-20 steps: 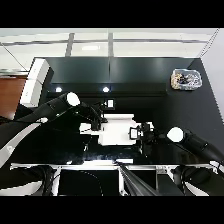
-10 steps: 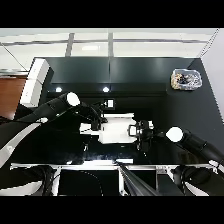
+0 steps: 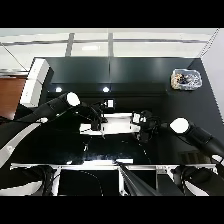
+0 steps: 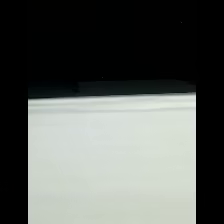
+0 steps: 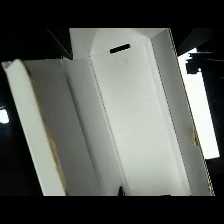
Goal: Fold the box and place the chain.
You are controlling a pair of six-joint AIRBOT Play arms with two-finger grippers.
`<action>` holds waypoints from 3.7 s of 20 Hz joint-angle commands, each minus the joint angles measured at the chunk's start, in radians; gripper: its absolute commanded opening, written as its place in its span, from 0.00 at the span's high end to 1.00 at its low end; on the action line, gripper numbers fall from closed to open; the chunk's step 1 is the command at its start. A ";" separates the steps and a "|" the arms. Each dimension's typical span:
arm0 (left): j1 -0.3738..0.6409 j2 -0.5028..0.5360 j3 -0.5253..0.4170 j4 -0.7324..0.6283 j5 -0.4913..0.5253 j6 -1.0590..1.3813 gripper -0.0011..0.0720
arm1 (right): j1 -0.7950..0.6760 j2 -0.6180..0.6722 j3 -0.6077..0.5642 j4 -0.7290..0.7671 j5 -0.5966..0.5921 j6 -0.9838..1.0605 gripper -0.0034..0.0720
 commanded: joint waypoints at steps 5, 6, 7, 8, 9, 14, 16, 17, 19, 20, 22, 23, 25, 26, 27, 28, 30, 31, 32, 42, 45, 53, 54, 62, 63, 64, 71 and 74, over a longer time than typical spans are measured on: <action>0.000 0.000 0.000 0.001 -0.003 0.001 0.94 | -0.076 -0.025 0.017 0.105 -0.004 -0.120 0.03; 0.000 0.000 0.000 0.001 -0.003 0.001 0.94 | -0.089 -0.039 0.017 0.134 0.010 -0.148 0.03; 0.000 0.000 0.000 0.001 -0.003 0.001 0.94 | -0.095 -0.052 0.018 0.165 0.034 -0.201 0.03; 0.000 0.000 0.000 0.001 -0.003 0.001 0.94 | -0.096 -0.065 0.018 0.186 0.054 -0.241 0.03; 0.000 0.000 0.000 0.001 -0.003 0.001 0.94 | -0.097 -0.075 0.018 0.204 0.063 -0.264 0.03; 0.000 0.000 0.000 0.001 -0.002 0.001 0.94 | -0.096 -0.129 0.018 0.299 0.132 -0.375 0.03; 0.000 0.000 0.000 0.001 -0.002 0.000 0.94 | -0.096 -0.171 0.018 0.296 0.132 -0.384 0.03; 0.000 0.000 0.000 0.001 -0.002 0.000 0.94 | -0.096 -0.187 0.018 0.295 0.132 -0.387 0.03; 0.000 0.000 0.000 0.001 -0.002 0.000 0.94 | -0.096 -0.205 0.018 0.280 0.136 -0.387 0.03; 0.000 0.000 0.000 0.001 -0.002 0.000 0.94 | -0.096 -0.209 0.020 0.261 0.142 -0.386 0.03; 0.000 0.000 0.000 0.001 -0.002 0.000 0.94 | -0.096 -0.212 0.023 0.232 0.149 -0.385 0.07; 0.000 0.000 0.000 0.001 -0.002 0.000 0.94 | -0.096 -0.216 0.026 0.203 0.147 -0.368 0.07; 0.000 0.000 0.000 0.001 -0.002 0.000 0.94 | -0.096 -0.227 0.039 0.185 0.142 -0.333 0.07; 0.000 0.000 0.000 0.001 -0.002 0.000 0.94 | -0.096 -0.233 0.044 0.176 0.139 -0.320 0.07; 0.000 0.000 0.000 0.001 -0.002 0.000 0.94 | -0.096 -0.238 0.050 0.171 0.140 -0.309 0.07; 0.000 0.000 0.000 0.001 -0.002 0.000 0.94 | -0.096 -0.240 0.053 0.168 0.139 -0.302 0.07; 0.000 0.000 0.000 0.001 -0.002 0.000 0.94 | -0.088 -0.242 0.055 0.152 0.135 -0.293 0.07; 0.000 0.000 0.000 0.001 -0.002 0.000 0.94 | -0.074 -0.243 0.055 0.134 0.129 -0.288 0.07; 0.000 0.000 0.000 0.001 -0.002 0.000 0.94 | -0.061 -0.245 0.055 0.113 0.122 -0.279 0.07; 0.000 0.000 0.000 0.001 -0.002 0.000 0.94 | -0.052 -0.249 0.060 0.094 0.102 -0.250 0.07; 0.000 0.000 0.000 0.001 -0.002 0.000 0.94 | -0.052 -0.249 0.060 0.091 0.102 -0.249 0.07; 0.000 0.000 0.000 0.000 -0.003 0.000 0.94 | -0.052 -0.249 0.060 0.085 0.102 -0.246 0.30; 0.000 0.001 0.000 0.001 -0.003 0.000 0.94 | -0.052 -0.249 0.060 0.085 0.102 -0.246 0.30; 0.009 0.171 0.024 0.321 -0.079 -0.301 0.02 | -0.052 -0.249 0.060 0.083 0.107 -0.247 0.30; 0.009 0.199 0.024 0.380 -0.113 -0.370 0.02 | -0.052 -0.249 0.060 0.080 0.107 -0.247 0.30; 0.009 0.224 0.024 0.423 -0.150 -0.439 0.03 | -0.052 -0.249 0.060 0.080 0.107 -0.247 0.30; 0.007 0.246 -0.006 0.226 -0.405 -0.659 0.94 | -0.052 -0.249 0.060 0.080 0.107 -0.247 0.30; 0.007 0.226 -0.082 -0.168 -0.193 -0.578 0.94 | -0.052 -0.249 0.060 0.080 0.107 -0.247 0.30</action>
